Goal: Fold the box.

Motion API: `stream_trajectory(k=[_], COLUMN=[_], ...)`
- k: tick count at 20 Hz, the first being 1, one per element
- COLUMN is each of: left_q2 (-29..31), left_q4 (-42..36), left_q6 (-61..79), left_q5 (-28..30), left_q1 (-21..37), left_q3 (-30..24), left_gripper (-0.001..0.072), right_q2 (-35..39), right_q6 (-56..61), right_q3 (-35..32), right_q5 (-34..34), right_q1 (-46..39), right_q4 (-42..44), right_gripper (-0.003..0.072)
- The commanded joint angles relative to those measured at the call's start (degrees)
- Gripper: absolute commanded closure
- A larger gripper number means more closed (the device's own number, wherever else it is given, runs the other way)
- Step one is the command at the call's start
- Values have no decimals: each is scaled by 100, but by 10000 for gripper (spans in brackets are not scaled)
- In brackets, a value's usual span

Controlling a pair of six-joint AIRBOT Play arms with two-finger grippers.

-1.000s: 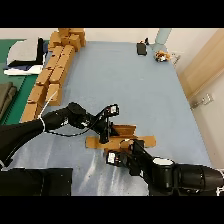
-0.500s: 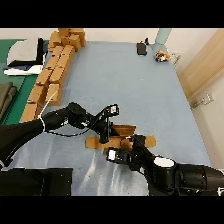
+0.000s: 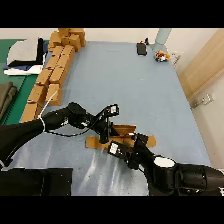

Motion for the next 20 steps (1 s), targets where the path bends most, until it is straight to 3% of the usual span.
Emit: stream_trajectory(k=[1,5,10,14,20], left_q2=[-2,-2,-2,-2,-2], left_q4=[0,0,0,0,0], left_q6=[0,2,2,0,2], left_q5=[0,0,0,0,0], left_q1=[0,0,0,0,0], left_q3=[4,4,4,4,4], left_gripper=[697,698,697,697,697], right_q2=[9,50,743,1207,817], right_q6=[382,697,-636,-2684,-6566], right_q3=[-2,-63,-164,-321,-332], right_q5=[-39,129,562,1054,1429], right_q1=[-11,-520,-1287,-2284,-4019], right_q4=[57,173,723,2249,5383], right_gripper=[-33,-34,-34,-34,-34])
